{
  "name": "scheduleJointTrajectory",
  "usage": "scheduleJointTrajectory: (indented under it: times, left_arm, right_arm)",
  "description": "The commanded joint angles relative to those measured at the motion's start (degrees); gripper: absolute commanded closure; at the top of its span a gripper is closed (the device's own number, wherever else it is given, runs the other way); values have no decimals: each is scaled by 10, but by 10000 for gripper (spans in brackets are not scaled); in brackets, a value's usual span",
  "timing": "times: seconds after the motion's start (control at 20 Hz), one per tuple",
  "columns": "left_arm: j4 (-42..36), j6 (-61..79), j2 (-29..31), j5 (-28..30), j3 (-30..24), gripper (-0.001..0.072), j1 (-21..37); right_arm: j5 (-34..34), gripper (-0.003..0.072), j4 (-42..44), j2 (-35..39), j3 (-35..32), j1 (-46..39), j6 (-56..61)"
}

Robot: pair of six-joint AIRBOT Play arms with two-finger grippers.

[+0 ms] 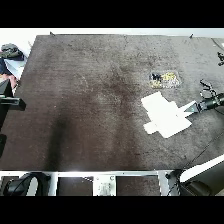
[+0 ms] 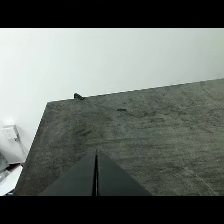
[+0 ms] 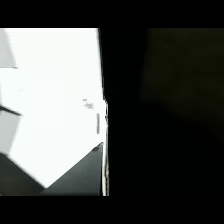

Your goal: Fold the box and place the chain.

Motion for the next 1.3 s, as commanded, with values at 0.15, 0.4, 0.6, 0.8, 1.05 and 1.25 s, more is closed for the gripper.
scheduleJointTrajectory:
  times: [0.15, 0.4, 0.6, 0.8, 1.05, 1.25]
  left_arm:
    - [0, 0, 0, 0, 0, 698, 0]
    - [0, 0, 0, 0, 0, 698, 0]
    - [0, 0, 0, 0, 0, 698, 0]
    - [0, 0, 1, 0, 0, 698, 0]
    - [0, 0, 0, -7, 0, 698, 0]
    - [0, 0, 0, -29, 0, 698, 0]
  right_arm:
    - [-10, 680, 234, 115, -222, 26, 0]
    - [-133, 680, 357, 189, -378, 157, 1]
    - [-278, 680, 484, 193, -401, 325, 18]
    - [-483, 681, 523, 198, -400, 433, 63]
    - [-623, 682, 473, 226, -400, 464, 89]
    - [-645, 682, 437, 240, -400, 465, 97]
